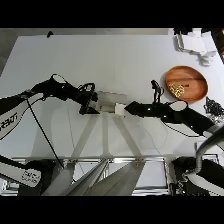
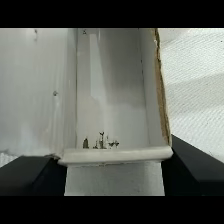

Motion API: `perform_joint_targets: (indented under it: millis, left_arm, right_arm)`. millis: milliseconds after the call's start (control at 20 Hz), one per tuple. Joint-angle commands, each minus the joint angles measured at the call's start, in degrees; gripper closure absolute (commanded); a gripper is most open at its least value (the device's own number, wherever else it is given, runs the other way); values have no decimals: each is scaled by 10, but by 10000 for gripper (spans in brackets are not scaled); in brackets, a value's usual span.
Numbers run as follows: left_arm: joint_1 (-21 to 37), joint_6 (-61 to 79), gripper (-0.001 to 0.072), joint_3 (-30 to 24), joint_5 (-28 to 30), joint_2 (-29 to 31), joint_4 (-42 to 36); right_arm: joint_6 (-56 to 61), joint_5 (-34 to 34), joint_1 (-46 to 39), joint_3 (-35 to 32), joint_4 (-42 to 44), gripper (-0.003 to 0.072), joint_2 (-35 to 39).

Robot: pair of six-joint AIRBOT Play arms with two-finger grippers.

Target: Fold the box and place the chain.

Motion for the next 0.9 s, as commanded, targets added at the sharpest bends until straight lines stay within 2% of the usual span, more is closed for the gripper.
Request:
perform_joint_targets:
  millis: [0, 50, 300, 450, 850]
  left_arm:
    - [0, 0, 551, 0, 0, 0, 0]
    - [0, 0, 551, 0, 0, 0, 0]
    - [0, 0, 551, 0, 0, 0, 0]
    - [0, 0, 551, 0, 0, 0, 0]
    - [0, 0, 551, 0, 0, 0, 0]
  right_arm:
    - [0, -37, 37, 0, -3, 179, 2]
    - [0, -63, 50, 0, -5, 139, 2]
    - [12, -151, 89, 0, -9, 139, -5]
    - [54, -245, 118, 5, -33, 141, -7]
    - [84, -264, 167, 25, -40, 142, -49]
